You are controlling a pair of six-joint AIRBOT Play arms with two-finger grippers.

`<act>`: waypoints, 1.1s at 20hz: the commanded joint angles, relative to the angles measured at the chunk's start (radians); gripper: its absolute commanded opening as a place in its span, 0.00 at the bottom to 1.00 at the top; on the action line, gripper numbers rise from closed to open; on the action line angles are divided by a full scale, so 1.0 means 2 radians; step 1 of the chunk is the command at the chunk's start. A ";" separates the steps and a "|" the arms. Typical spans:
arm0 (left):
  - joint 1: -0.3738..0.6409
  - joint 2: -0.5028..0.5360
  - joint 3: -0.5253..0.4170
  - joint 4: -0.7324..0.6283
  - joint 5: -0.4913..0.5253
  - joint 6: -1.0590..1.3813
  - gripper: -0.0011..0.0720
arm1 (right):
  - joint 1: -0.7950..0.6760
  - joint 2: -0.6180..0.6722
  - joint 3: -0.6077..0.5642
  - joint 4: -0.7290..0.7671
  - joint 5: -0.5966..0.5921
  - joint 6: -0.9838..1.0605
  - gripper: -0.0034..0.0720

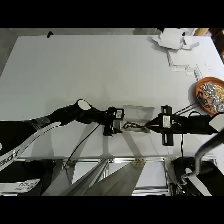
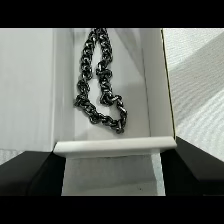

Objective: Fold the box and place the chain.

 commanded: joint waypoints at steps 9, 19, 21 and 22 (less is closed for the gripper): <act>0.000 0.000 0.000 0.000 0.000 0.000 0.44 | 0.174 -0.097 -0.006 0.064 -0.217 0.002 0.07; 0.000 0.000 0.000 0.000 0.000 0.000 0.44 | 0.166 -0.033 -0.005 -0.093 -0.197 0.027 0.30; 0.000 0.000 0.000 0.000 0.000 0.000 0.44 | 0.130 -0.004 -0.005 -0.150 -0.155 0.071 0.29; 0.000 0.000 0.000 0.000 0.000 0.000 0.44 | 0.109 0.002 -0.005 -0.187 -0.127 0.085 0.28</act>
